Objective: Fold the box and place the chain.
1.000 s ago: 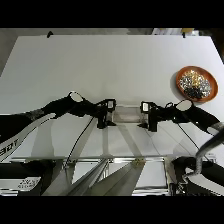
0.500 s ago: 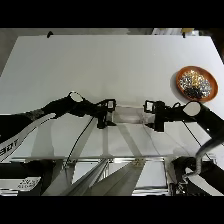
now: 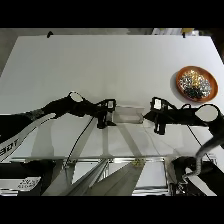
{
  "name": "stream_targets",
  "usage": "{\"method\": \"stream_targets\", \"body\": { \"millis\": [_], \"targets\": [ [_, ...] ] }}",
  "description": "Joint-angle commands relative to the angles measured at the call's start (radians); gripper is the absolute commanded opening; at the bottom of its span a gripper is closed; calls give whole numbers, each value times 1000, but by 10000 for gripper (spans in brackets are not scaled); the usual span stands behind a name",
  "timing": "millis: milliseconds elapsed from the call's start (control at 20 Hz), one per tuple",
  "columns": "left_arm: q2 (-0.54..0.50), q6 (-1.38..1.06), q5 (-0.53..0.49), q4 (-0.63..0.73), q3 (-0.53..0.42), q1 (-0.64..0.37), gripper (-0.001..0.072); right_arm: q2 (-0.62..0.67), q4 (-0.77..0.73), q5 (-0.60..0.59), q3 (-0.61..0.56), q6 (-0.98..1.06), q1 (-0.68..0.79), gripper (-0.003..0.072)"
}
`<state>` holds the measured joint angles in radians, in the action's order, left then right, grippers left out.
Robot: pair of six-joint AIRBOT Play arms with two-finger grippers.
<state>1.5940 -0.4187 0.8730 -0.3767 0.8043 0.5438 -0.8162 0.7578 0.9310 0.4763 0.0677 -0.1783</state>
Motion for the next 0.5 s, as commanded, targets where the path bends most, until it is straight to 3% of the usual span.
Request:
{"method": "stream_targets", "body": {
  "millis": [0,200,450],
  "targets": [
    [0,0,-1,0,0,0,330,-7,-217,-154,0,3,-1,17],
    [0,0,-1,0,0,0,330,-117,-284,-362,0,8,-1,17],
    [0,0,-1,0,0,0,330,-305,-283,-354,0,38,-1,17]
  ]
}}
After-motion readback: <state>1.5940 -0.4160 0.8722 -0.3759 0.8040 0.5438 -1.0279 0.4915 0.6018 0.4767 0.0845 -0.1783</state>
